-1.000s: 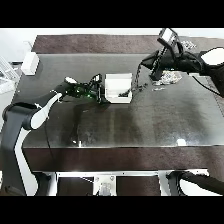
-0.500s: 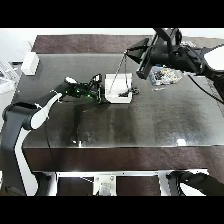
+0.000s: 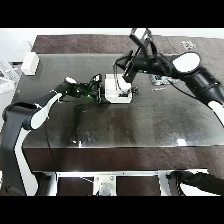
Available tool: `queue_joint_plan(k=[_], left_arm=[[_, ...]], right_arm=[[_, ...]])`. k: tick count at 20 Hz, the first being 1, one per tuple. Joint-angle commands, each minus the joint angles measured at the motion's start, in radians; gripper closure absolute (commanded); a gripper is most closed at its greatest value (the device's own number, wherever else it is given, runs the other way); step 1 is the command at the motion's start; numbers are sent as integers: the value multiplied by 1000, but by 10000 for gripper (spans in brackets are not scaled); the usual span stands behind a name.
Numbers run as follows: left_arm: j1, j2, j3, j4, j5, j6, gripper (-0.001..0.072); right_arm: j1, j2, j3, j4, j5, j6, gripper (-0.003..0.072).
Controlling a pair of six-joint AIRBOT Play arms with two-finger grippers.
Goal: Fold the box and place the chain.
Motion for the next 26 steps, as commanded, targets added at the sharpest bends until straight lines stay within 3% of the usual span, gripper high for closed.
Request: queue_joint_plan(k=[1, 5, 6, 7, 8, 9, 10, 12, 16, 19, 23, 26], left_arm=[[0, 0, 0, 0, 0, 0, 226], [0, 0, 0, 0, -5, 0, 226], [0, 0, 0, 0, -5, 0, 226], [0, 0, 0, 0, -8, 0, 226], [0, 0, 0, 0, -8, 0, 226], [0, 0, 0, 0, -8, 0, 225], [0, 0, 0, 0, -8, 0, 225], [0, 0, 0, 0, -8, 0, 226], [0, 0, 0, 0, -8, 0, 226], [0, 0, 0, 0, -8, 0, 226], [0, 0, 0, 0, -8, 0, 225], [0, 0, 0, 0, -8, 0, 226]], right_arm=[[1, -71, -38, -1, -4, 39, 682], [0, -129, -86, -70, -5, 38, 680], [-5, -142, -86, -89, -5, 38, 623], [-11, -151, -86, -107, -7, 38, 411], [-14, -154, -86, -121, -23, 39, 388], [-24, -154, -86, -129, -36, 38, 422], [-37, -154, -86, -129, -51, 38, 390], [-75, -153, -85, -150, -55, 35, 89], [-187, -154, -98, -309, -24, 29, 87], [-292, -156, -148, -337, 0, -190, 88], [-353, -229, -160, -199, 102, -523, 89], [-352, -299, -160, -72, 111, -695, 87]])
